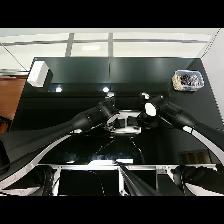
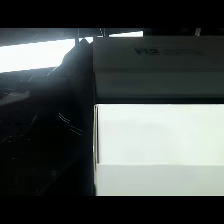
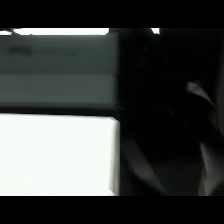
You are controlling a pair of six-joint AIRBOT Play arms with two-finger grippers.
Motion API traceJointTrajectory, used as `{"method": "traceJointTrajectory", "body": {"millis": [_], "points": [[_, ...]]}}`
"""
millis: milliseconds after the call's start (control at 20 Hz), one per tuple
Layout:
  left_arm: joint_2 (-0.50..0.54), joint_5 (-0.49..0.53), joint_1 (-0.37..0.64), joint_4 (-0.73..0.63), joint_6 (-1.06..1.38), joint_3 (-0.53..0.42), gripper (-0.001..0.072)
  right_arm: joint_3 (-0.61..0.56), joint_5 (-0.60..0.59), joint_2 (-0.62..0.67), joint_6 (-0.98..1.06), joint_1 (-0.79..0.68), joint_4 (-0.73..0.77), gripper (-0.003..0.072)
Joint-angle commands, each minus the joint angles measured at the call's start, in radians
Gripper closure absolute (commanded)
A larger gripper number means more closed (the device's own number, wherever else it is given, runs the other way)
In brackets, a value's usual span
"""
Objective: Fold the box and place the chain.
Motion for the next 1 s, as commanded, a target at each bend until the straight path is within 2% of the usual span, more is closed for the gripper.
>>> {"method": "traceJointTrajectory", "body": {"millis": [0,200,400,500,600,650,700,800,900,950], "points": [[0.000,0.000,0.000,0.000,0.000,0.000,0.0681,0.019,0.035,0.006,-0.046,-0.016,-0.003,0.0303],[-0.001,0.016,0.000,0.005,0.000,0.000,0.0681,0.069,0.093,0.112,-0.193,-0.060,-0.023,0.0303],[-0.002,0.023,0.000,0.004,0.000,0.000,0.0681,0.092,0.145,0.339,-0.272,-0.183,-0.143,0.0303],[-0.002,0.023,0.000,0.004,0.000,0.000,0.0681,0.092,0.143,0.430,-0.311,-0.274,-0.247,0.0303],[-0.002,0.023,0.000,0.004,0.000,0.000,0.0681,0.089,0.132,0.449,-0.312,-0.367,-0.470,0.0303],[-0.002,0.023,0.000,0.003,0.000,0.000,0.0680,0.076,0.080,0.448,-0.312,-0.417,-0.557,0.0303],[-0.002,0.023,0.000,0.004,0.000,0.000,0.0681,0.055,-0.025,0.448,-0.312,-0.476,-0.585,0.0303],[-0.002,0.023,0.000,0.004,0.000,0.000,0.0681,0.011,-0.295,0.441,-0.312,-0.579,-0.566,0.0301],[-0.002,0.023,0.000,0.004,0.000,0.000,0.0681,0.012,-0.448,0.378,-0.311,-0.654,-0.505,-0.0024],[-0.002,0.023,0.000,0.004,0.000,0.000,0.0680,0.023,-0.486,0.322,-0.311,-0.688,-0.467,-0.0024]]}}
